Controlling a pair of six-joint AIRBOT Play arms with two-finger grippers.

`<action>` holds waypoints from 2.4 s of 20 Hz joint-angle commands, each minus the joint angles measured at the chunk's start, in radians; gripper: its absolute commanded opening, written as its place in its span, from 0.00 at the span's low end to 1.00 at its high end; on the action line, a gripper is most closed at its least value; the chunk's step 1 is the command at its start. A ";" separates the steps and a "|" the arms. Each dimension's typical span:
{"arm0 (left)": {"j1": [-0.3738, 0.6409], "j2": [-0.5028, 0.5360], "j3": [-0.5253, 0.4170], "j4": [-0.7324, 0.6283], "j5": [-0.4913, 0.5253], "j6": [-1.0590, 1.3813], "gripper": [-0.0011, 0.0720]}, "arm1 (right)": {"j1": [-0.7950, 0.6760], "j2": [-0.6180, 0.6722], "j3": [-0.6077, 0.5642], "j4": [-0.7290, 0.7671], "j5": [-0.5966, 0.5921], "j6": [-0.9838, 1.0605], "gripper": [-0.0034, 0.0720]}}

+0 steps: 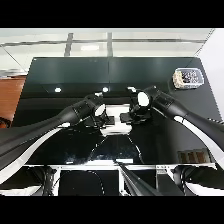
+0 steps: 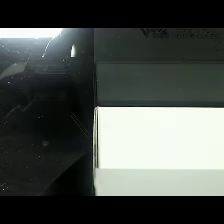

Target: Fold the box and place the chain.

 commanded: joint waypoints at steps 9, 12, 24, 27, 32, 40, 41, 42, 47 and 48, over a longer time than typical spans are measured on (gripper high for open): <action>0.000 -0.001 0.000 -0.001 -0.005 0.000 0.05 | 0.063 -0.071 0.026 -0.098 0.014 0.229 0.52; 0.000 -0.001 0.000 0.000 -0.004 0.000 0.05 | 0.063 -0.072 0.025 -0.099 0.015 0.229 0.52; 0.000 -0.001 0.000 0.001 -0.003 0.000 0.06 | 0.063 -0.074 0.025 -0.101 0.019 0.248 0.26; 0.000 -0.001 0.000 0.000 -0.002 0.000 0.05 | 0.063 -0.074 0.025 -0.106 0.020 0.249 0.42; 0.000 -0.001 0.000 0.000 -0.002 0.000 0.05 | 0.063 -0.080 0.025 -0.091 -0.009 0.243 0.42; 0.000 -0.001 0.000 0.000 -0.003 0.000 0.05 | 0.063 -0.083 0.024 -0.083 -0.010 0.217 0.34; 0.000 -0.001 0.000 0.000 -0.003 0.000 0.05 | 0.063 -0.085 0.023 -0.083 -0.003 0.217 0.34; 0.000 -0.001 0.000 0.000 -0.002 0.000 0.05 | 0.063 -0.089 0.023 -0.082 0.000 0.217 0.34; 0.000 -0.001 0.000 0.000 -0.003 0.000 0.05 | 0.063 -0.089 0.023 -0.082 -0.008 0.217 0.06; 0.000 -0.001 0.000 0.000 -0.003 0.000 0.06 | 0.063 -0.088 0.023 -0.082 -0.006 0.217 0.07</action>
